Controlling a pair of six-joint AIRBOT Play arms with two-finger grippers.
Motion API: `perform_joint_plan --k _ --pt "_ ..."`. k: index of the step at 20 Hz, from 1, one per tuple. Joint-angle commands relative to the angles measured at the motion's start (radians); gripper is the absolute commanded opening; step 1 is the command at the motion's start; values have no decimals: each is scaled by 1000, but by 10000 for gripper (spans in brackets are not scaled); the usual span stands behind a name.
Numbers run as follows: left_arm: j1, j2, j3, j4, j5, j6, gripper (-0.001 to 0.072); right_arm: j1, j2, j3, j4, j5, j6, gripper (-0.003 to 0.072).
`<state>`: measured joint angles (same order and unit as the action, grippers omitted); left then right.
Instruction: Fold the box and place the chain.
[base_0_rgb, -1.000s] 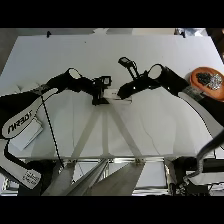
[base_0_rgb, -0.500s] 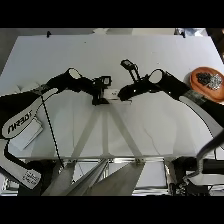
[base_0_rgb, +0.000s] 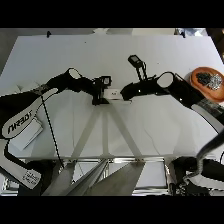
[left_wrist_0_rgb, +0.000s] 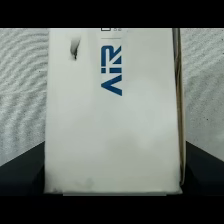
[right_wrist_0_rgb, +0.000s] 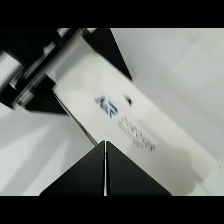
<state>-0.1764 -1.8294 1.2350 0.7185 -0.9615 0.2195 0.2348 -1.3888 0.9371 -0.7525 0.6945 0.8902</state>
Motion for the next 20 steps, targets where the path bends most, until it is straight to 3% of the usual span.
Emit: perform_joint_plan --k 1,8,12,16,18,20 --pt "0 0 1 0 0 0 516 0 -27 -105 56 -98 -1 8" --pt "0 0 1 0 0 0 516 0 -57 -111 57 -108 -2 8" --pt "0 0 1 0 0 0 516 0 51 -97 56 -139 -8 9" --pt "0 0 1 0 0 0 516 0 237 -66 45 -186 -8 9" --pt "0 0 1 0 0 0 516 0 331 -66 -44 -214 -8 10" --pt "0 0 1 0 0 0 516 0 402 -66 -240 -212 42 10"
